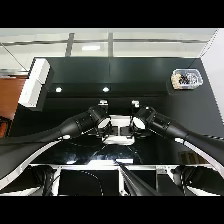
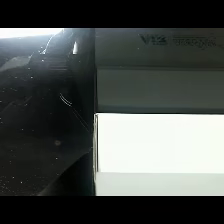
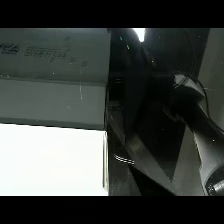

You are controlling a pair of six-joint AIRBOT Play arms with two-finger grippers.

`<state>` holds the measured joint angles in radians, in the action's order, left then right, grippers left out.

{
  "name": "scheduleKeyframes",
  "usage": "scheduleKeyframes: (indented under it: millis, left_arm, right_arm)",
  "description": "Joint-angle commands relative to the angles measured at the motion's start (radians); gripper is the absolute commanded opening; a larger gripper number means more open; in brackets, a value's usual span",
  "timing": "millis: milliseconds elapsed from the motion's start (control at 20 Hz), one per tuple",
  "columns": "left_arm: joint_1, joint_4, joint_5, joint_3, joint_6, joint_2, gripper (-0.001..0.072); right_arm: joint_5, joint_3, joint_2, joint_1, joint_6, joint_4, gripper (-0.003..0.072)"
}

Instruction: Fold the box and place the chain.

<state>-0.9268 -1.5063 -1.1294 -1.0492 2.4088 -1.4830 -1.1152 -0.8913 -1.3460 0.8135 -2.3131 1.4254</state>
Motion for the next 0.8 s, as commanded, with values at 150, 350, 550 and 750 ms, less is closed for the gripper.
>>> scheduleKeyframes:
  millis: [150, 350, 550, 750]
  left_arm:
    - [0.0, 0.0, -0.002, 0.0, 0.0, 0.0, 0.0032]
    - [0.0, 0.0, -0.001, 0.0, 0.0, 0.0, 0.0032]
    - [0.0, 0.0, -0.001, 0.0, 0.0, 0.0, 0.0032]
    - [0.0, 0.0, -0.002, 0.0, 0.0, 0.0, 0.0032]
  right_arm:
    - [0.013, -0.001, -0.002, 0.001, 0.002, 0.0, 0.0199]
    - [0.02, -0.001, -0.002, 0.001, 0.002, 0.0, 0.0199]
    - [0.035, -0.001, -0.002, 0.001, 0.006, 0.001, 0.0029]
    - [0.044, -0.001, -0.002, 0.001, 0.006, 0.002, 0.0017]
